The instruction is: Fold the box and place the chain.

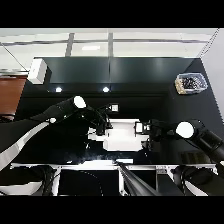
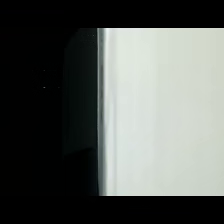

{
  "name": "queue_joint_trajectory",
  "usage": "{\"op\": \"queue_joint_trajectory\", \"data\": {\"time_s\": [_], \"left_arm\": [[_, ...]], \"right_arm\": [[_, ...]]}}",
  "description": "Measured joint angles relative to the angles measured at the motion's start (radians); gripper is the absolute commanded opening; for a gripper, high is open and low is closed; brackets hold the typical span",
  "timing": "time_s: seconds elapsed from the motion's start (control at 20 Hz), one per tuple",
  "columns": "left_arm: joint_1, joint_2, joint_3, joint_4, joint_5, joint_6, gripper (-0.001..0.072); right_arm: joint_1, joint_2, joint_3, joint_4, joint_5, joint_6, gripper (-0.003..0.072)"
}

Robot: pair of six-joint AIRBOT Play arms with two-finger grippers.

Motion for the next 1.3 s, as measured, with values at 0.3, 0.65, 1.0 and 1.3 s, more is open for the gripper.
{"op": "queue_joint_trajectory", "data": {"time_s": [0.3,0.65,1.0,1.3], "left_arm": [[0.0,0.0,0.0,-0.001,0.0,0.0,0.0023],[0.0,0.0,0.0,-0.001,0.0,0.0,0.0023],[0.0,0.0,0.0,-0.002,0.0,0.0,0.0023],[0.0,0.0,0.0,-0.002,0.001,0.0,0.0023]], "right_arm": [[0.0,-0.001,-0.024,-0.016,0.055,-0.015,0.0631],[0.024,-0.002,-0.045,0.089,0.06,-0.089,0.0631],[0.092,-0.021,-0.057,0.116,-0.03,-0.124,0.0631],[0.097,-0.053,-0.053,0.154,-0.064,-0.119,0.0631]]}}
